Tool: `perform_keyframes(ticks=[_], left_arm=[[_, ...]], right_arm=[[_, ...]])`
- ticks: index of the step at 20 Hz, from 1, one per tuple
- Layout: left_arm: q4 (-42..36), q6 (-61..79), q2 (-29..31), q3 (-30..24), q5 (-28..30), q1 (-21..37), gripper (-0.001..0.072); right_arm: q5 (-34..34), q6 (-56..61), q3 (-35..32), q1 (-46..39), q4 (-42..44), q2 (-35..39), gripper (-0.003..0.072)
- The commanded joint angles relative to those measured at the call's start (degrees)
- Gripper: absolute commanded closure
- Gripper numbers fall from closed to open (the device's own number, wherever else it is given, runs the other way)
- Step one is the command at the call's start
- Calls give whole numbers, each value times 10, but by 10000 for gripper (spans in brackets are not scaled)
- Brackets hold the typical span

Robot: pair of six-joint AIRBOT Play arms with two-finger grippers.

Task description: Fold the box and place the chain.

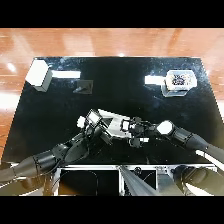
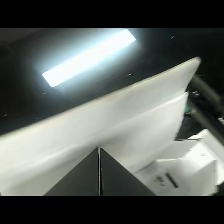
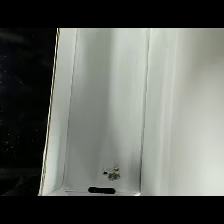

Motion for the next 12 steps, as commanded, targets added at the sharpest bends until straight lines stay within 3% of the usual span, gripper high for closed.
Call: perform_keyframes(ticks=[1,8,9,10,12], left_arm=[[0,-2,30,4,57,0,694],[1,0,62,4,63,1,694],[4,0,62,4,57,1,695],[5,0,62,4,47,1,694],[5,0,61,4,37,1,694]], right_arm=[[0,0,0,0,0,0,60],[0,0,0,0,0,0,61],[0,0,0,0,0,0,93],[0,0,0,0,0,0,200],[0,0,0,0,0,0,188]])
